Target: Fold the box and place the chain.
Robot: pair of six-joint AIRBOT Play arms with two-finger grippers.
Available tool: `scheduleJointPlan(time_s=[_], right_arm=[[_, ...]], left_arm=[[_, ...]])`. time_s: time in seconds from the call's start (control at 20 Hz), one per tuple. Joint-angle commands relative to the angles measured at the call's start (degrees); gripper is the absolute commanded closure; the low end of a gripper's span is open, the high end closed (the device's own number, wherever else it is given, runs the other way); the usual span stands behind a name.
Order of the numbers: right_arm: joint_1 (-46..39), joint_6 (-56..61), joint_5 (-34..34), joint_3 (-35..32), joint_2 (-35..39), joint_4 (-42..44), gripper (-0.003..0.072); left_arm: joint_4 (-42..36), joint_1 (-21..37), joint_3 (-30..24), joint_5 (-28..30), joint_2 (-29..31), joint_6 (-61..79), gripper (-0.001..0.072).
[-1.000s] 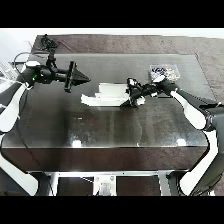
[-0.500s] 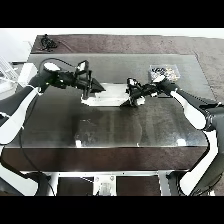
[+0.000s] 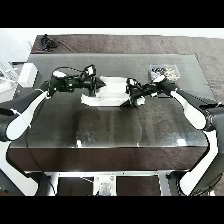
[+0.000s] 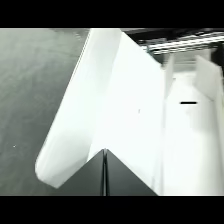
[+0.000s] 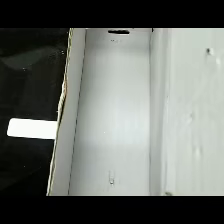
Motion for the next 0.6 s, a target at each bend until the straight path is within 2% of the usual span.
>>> scheduleJointPlan(time_s=[0.0,0.15,0.4,0.55], right_arm=[[0.07,0.0,0.02,-0.02,-0.02,0.0,0.01],[0.07,0.0,0.02,-0.02,-0.02,0.0,0.01],[0.07,0.0,0.02,-0.02,-0.02,-0.02,0.01],[0.07,0.0,0.02,-0.02,-0.02,0.0,0.01]], left_arm=[[-4.37,-0.04,0.13,3.78,-1.01,2.47,0.0692],[-4.11,-0.35,0.11,6.14,-1.01,-0.07,0.0692],[0.72,-2.21,0.11,6.43,-2.4,-4.37,0.0691],[1.11,-2.29,0.09,6.47,-2.99,-6.05,0.0691]])
